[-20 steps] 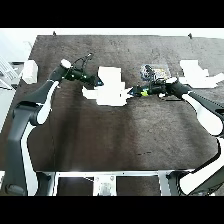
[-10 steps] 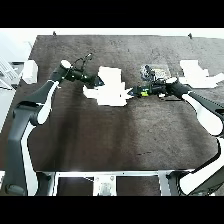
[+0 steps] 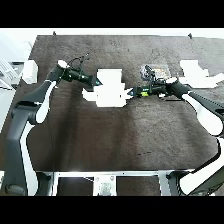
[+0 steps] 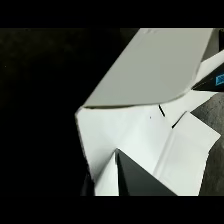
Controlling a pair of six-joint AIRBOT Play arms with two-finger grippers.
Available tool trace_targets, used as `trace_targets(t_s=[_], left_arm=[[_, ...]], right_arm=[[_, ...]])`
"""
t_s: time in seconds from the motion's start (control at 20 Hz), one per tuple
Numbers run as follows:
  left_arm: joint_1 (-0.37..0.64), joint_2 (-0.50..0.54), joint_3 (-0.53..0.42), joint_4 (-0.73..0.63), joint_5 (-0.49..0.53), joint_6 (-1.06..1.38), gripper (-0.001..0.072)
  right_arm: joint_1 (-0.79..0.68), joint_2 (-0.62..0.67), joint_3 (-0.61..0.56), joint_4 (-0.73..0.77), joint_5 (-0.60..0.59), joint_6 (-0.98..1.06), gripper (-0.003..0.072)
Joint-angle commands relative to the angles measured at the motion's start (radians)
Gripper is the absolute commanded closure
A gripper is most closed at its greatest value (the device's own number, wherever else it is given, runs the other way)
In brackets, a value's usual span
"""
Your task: Fold the box and place the chain.
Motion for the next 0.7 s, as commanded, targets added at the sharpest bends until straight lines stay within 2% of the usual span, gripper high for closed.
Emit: trace_targets(t_s=[0.0,0.15,0.2,0.25,0.35,0.4,0.45,0.5,0.55,0.65], left_arm=[[0.000,-0.011,-0.002,-0.021,-0.057,0.034,0.0529],[0.000,-0.011,-0.002,-0.044,-0.057,0.058,0.0530],[0.000,-0.011,-0.002,-0.047,-0.056,0.067,0.0568],[0.000,-0.011,-0.002,-0.047,-0.055,0.070,0.0638],[0.000,-0.011,-0.002,-0.047,-0.058,0.090,0.0640],[0.000,-0.011,-0.002,-0.047,-0.068,0.124,0.0686],[0.000,-0.011,-0.002,-0.046,-0.075,0.148,0.0687],[0.000,-0.011,-0.002,-0.047,-0.076,0.174,0.0687],[0.000,-0.011,-0.002,-0.054,-0.081,0.217,0.0688],[0.000,-0.011,-0.002,-0.089,-0.089,0.327,0.0690]], right_arm=[[-0.001,0.000,0.000,0.001,-0.003,-0.005,0.0682],[-0.001,0.000,0.000,0.001,-0.003,-0.005,0.0682],[-0.001,0.000,0.000,0.001,-0.003,-0.005,0.0682],[-0.001,0.000,0.000,0.001,-0.003,-0.005,0.0682],[-0.004,0.000,0.000,0.001,-0.006,-0.010,0.0681],[-0.006,0.000,0.000,0.000,-0.010,-0.013,0.0674],[-0.012,0.000,0.000,0.001,-0.014,-0.013,0.0569],[-0.022,0.001,0.000,0.001,-0.014,-0.018,0.0502],[-0.040,0.004,0.000,0.002,-0.014,-0.034,0.0471],[-0.102,0.020,0.000,0.002,-0.013,-0.038,0.0455]])
